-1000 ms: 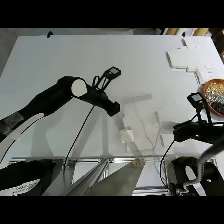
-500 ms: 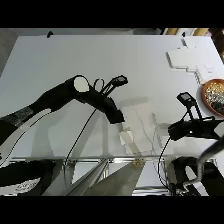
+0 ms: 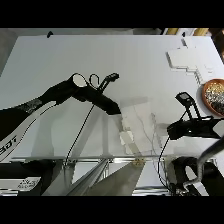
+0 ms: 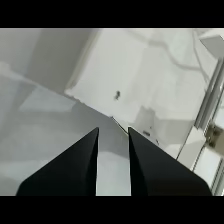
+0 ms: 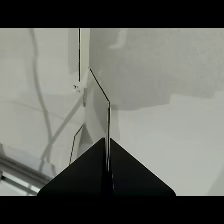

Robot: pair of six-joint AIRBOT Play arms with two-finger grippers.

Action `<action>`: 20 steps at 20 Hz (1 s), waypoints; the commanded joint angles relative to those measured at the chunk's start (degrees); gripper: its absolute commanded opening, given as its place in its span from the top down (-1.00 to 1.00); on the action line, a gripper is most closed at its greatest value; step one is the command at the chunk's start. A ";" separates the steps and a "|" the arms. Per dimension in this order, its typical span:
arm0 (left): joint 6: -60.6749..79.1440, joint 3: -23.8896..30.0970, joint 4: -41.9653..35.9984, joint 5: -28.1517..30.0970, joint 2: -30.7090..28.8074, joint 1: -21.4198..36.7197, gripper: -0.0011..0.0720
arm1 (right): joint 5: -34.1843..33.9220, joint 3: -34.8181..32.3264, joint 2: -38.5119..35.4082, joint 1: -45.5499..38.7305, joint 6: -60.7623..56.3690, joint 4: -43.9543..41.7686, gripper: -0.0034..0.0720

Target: Fold the box and place the chain.

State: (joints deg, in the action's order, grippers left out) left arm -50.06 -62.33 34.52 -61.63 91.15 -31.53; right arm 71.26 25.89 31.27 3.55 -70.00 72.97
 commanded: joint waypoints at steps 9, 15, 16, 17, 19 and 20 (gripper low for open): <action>10.32 -0.02 -10.51 -6.99 7.80 0.48 -0.17 | -0.02 -0.02 0.04 0.07 0.00 -0.17 0.87; 14.21 -0.20 -18.03 -8.17 13.42 -1.49 -0.17 | -0.02 -0.02 0.04 0.07 0.00 -0.17 0.87; 14.29 -0.35 -18.25 -7.74 13.42 -1.62 -0.16 | -0.04 -0.02 0.04 0.07 0.00 -0.17 0.87; 14.27 -0.63 -18.23 -7.39 13.42 -1.77 -0.16 | -0.04 -0.02 0.04 0.07 0.00 -0.17 0.87; 14.25 -1.01 -18.23 -6.99 13.42 -1.77 -0.11 | 0.00 -0.02 0.04 0.07 0.00 -0.17 0.87; 14.23 -1.01 -17.99 -6.93 13.44 -1.77 -0.07 | 0.02 -0.02 0.04 0.07 0.00 -0.17 0.87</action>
State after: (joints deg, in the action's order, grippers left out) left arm -36.36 -63.02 17.21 -69.01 104.18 -33.06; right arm 71.29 25.89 31.27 3.55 -69.97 72.84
